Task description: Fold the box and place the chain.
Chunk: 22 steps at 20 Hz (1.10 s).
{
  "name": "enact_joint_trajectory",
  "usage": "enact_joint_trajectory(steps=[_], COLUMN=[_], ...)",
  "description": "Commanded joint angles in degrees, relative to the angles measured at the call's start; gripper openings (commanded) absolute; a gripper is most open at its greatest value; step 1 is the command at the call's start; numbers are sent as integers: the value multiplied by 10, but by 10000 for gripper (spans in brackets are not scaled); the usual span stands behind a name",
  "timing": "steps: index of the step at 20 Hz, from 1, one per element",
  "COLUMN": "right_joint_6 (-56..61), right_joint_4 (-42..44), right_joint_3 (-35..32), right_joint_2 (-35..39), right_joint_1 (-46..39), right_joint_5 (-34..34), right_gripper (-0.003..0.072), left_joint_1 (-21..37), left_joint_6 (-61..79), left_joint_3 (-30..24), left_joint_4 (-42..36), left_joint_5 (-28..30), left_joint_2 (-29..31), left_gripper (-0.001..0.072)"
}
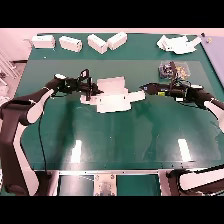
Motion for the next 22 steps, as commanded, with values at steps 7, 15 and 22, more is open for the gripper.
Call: enact_joint_trajectory(steps=[7, 15, 22], right_joint_6=[-4, -13, -19], right_joint_4=[-25, -31, -32], right_joint_3=[-4, -16, -60], right_joint_2=[11, 10, 10], right_joint_1=[-11, -8, 17], right_joint_5=[-4, -14, -28], right_gripper=[319, 119, 13], left_joint_1=[-1, -1, -1], left_joint_6=[1, 0, 1], left_joint_3=[0, 0, 0], left_joint_4=[-2, -3, -2], left_joint_5=[0, -11, -11], left_joint_2=[0, 0, 0], left_gripper=[20, 20, 21])
